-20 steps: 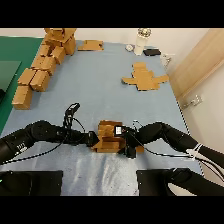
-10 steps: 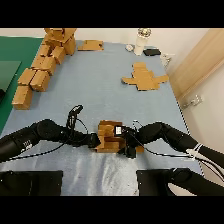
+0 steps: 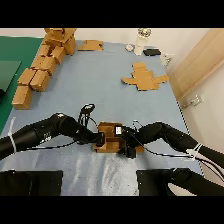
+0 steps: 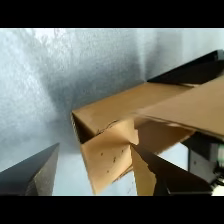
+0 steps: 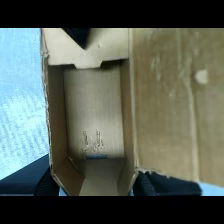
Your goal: Fold the box.
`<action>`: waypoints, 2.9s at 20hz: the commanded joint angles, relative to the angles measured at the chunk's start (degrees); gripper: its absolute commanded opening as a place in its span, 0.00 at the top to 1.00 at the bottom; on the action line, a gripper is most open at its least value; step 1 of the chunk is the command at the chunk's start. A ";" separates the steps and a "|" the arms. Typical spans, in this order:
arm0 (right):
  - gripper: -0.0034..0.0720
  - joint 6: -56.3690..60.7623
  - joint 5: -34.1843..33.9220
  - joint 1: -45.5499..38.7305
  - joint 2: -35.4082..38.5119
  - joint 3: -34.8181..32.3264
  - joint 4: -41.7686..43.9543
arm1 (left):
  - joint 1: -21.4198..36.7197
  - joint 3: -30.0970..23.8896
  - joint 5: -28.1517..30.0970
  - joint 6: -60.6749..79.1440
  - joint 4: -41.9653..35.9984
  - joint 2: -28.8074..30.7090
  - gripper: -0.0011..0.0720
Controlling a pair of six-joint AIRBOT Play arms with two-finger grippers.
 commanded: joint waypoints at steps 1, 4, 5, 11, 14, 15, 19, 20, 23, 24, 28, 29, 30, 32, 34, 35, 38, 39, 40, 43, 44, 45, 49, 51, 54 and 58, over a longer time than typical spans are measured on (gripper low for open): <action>0.24 0.02 0.02 0.04 -0.04 -0.02 0.00 | -3.19 4.79 -3.80 -9.94 10.10 -3.32 0.11; 0.24 0.02 0.02 0.02 -0.04 -0.02 0.02 | -5.86 8.57 -4.72 -13.99 12.70 -6.27 0.11; 0.24 0.02 0.02 0.04 -0.04 -0.02 0.00 | -6.60 9.75 -5.75 -15.30 13.57 -7.34 0.11; 0.24 0.02 0.02 0.04 -0.04 -0.02 0.00 | -11.87 16.90 -15.45 -28.92 23.61 -14.16 0.11; 0.24 0.02 0.02 0.04 -0.04 -0.04 0.00 | -12.61 17.51 -15.65 -30.16 24.00 -15.32 0.45; 0.24 0.02 0.02 0.04 -0.04 -0.02 0.02 | -12.68 17.51 -15.61 -30.16 23.93 -15.32 0.61; 0.24 0.02 0.02 0.04 -0.04 -0.02 0.00 | -13.55 17.49 -15.69 -31.67 23.43 -15.41 0.68; 0.24 0.02 0.02 0.04 -0.04 -0.02 0.00 | -14.19 17.51 -15.67 -33.03 23.58 -15.65 0.68; 0.24 0.02 0.02 0.02 -0.04 -0.02 0.00 | -15.50 17.51 -15.67 -33.68 23.98 -16.09 0.97; 0.24 0.02 0.02 0.04 -0.04 -0.02 0.00 | -15.52 17.51 -15.72 -33.83 23.96 -16.06 0.97; 0.24 0.02 0.02 0.04 -0.04 -0.02 0.00 | -15.45 17.51 -15.91 -34.16 23.98 -16.06 0.97; 0.24 0.02 0.02 0.02 -0.04 -0.02 0.00 | -15.45 17.51 -16.13 -34.14 23.98 -16.04 0.96; 0.24 0.02 0.02 0.04 -0.04 -0.02 0.00 | -15.45 17.51 -16.26 -34.10 23.98 -16.04 0.80; 0.24 0.02 0.02 0.04 -0.04 -0.02 0.00 | -15.15 17.51 -16.37 -34.42 23.93 -16.04 0.22; 0.24 0.02 0.02 0.04 -0.04 -0.02 0.00 | -14.67 17.51 -17.18 -34.42 23.96 -15.93 0.22; 0.24 0.02 0.02 0.04 -0.04 -0.02 0.00 | -14.29 17.51 -18.08 -34.42 23.96 -15.89 0.22; 0.24 0.02 0.02 0.04 -0.04 -0.02 0.00 | -14.03 17.51 -18.47 -34.42 23.98 -15.54 0.22; 0.24 0.00 0.02 0.04 -0.04 -0.02 0.00 | -14.03 17.57 -18.51 -34.40 23.93 -15.52 0.22; 0.24 0.02 0.02 0.04 -0.04 -0.02 0.00 | -14.03 17.92 -18.78 -34.36 23.93 -15.52 0.22; 0.24 0.02 0.02 0.04 -0.04 -0.02 0.00 | -14.03 20.09 -18.91 -32.79 24.02 -14.38 0.22; 0.24 0.02 0.02 0.04 -0.04 -0.02 0.00 | -14.03 20.44 -18.99 -32.65 24.46 -13.40 0.22; 0.24 0.02 0.02 0.04 -0.04 -0.02 0.00 | -14.01 20.46 -19.65 -32.65 25.14 -12.37 0.22; 0.24 0.00 0.02 0.04 -0.04 -0.02 0.00 | -14.03 20.46 -26.91 -32.63 28.00 -8.63 0.22; 0.24 0.02 0.02 0.04 -0.04 -0.02 0.00 | -14.03 20.46 -28.89 -32.59 28.92 -7.39 0.33; 0.24 0.02 0.02 0.04 -0.04 -0.02 0.00 | -14.05 20.48 -28.30 -31.26 28.74 -6.08 0.84; 0.24 0.02 0.02 0.04 -0.04 -0.02 0.00 | -14.01 20.13 -28.06 -24.20 28.68 -3.04 0.97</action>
